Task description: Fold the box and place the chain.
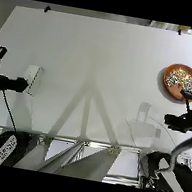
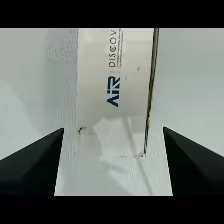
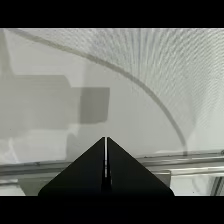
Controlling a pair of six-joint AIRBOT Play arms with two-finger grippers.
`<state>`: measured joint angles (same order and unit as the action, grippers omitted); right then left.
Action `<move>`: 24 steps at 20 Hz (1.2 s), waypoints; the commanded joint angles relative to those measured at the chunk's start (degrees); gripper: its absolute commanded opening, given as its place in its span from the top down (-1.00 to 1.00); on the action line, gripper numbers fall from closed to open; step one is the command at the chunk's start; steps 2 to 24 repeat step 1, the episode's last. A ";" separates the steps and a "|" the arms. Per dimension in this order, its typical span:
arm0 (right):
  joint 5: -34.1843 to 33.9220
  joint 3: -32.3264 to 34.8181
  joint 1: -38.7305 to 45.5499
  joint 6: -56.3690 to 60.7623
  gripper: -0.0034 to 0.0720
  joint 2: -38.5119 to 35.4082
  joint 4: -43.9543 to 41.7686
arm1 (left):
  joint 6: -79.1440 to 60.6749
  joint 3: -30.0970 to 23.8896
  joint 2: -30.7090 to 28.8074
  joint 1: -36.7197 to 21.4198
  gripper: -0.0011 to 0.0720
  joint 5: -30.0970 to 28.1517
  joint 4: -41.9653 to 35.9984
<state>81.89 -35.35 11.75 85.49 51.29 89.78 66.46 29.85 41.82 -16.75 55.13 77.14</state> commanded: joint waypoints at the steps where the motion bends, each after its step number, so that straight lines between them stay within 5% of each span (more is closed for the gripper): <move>1: 0.00 0.02 0.04 0.00 0.88 0.02 0.00 | 0.70 0.00 -1.55 1.92 -0.94 -0.68 1.57; 24: 0.00 0.02 0.04 0.00 0.88 0.02 0.00 | 0.70 0.00 -1.55 1.92 -0.94 -0.68 1.57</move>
